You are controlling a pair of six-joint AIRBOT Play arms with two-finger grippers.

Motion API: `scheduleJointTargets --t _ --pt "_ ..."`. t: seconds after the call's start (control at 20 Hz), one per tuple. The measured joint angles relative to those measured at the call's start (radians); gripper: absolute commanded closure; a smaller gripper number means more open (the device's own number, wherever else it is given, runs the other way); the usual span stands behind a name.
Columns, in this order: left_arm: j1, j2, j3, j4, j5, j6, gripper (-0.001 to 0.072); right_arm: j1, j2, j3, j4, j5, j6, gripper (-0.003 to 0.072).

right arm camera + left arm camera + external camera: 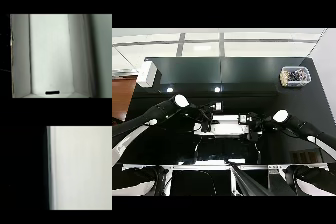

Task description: Fold the box and place the chain.

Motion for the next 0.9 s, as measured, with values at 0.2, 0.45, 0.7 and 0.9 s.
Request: scheduleJointTargets --t 0.2,0.45,0.7,0.9 --pt "0.0 0.0 0.0 0.001 0.0 0.002 0.066 0.0 0.0 0.0 -0.002 -0.001 0.0 0.0213" --pt "0.015 0.021 0.0 0.01 -0.001 -0.016 0.0127 0.0 0.0 0.0 -0.004 -0.001 0.0 0.0239" --pt "0.08 0.126 0.0 0.158 -0.029 -0.185 0.0134 0.0 0.0 0.0 -0.005 -0.001 -0.001 0.0509" --pt "0.146 0.204 0.0 0.281 -0.151 -0.399 0.0688 0.0 0.0 0.0 -0.005 0.0 -0.001 0.0509"
